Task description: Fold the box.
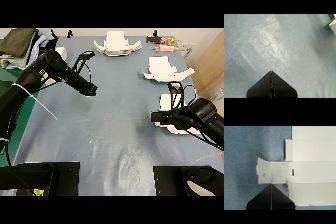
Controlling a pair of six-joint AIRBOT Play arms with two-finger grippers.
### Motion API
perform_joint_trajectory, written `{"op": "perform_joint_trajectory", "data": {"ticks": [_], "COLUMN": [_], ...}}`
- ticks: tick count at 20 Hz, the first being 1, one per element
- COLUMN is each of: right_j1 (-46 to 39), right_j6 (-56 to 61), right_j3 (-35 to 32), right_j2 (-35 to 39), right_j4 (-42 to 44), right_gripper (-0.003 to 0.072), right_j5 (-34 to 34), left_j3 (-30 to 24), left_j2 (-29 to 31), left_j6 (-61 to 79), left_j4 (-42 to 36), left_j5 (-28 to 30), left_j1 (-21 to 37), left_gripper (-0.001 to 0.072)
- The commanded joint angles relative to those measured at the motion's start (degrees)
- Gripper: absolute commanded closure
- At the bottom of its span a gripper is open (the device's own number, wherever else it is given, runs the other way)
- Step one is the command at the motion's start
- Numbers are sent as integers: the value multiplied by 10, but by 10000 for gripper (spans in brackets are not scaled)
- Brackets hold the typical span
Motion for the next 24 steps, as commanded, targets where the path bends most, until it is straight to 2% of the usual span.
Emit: {"op": "perform_joint_trajectory", "data": {"ticks": [1,17,19,21,22,23,24], "right_j1": [0,0,0,-11,-35,-75,-123], "right_j6": [0,0,2,2,2,-9,-49], "right_j3": [0,0,0,17,44,82,117], "right_j2": [0,0,-2,-2,-4,-10,-18], "right_j4": [0,0,22,-20,-47,-72,-89], "right_gripper": [682,682,682,682,645,471,394], "right_j5": [0,4,7,-5,-48,-102,-141], "left_j3": [0,0,0,0,0,0,0], "left_j2": [0,0,0,0,0,-2,-3], "left_j6": [0,0,0,0,0,0,0], "left_j4": [0,0,0,-1,-1,-3,-7], "left_j5": [0,2,25,41,43,43,43], "left_j1": [0,0,0,0,0,0,0], "left_gripper": [696,696,696,696,696,696,696]}}
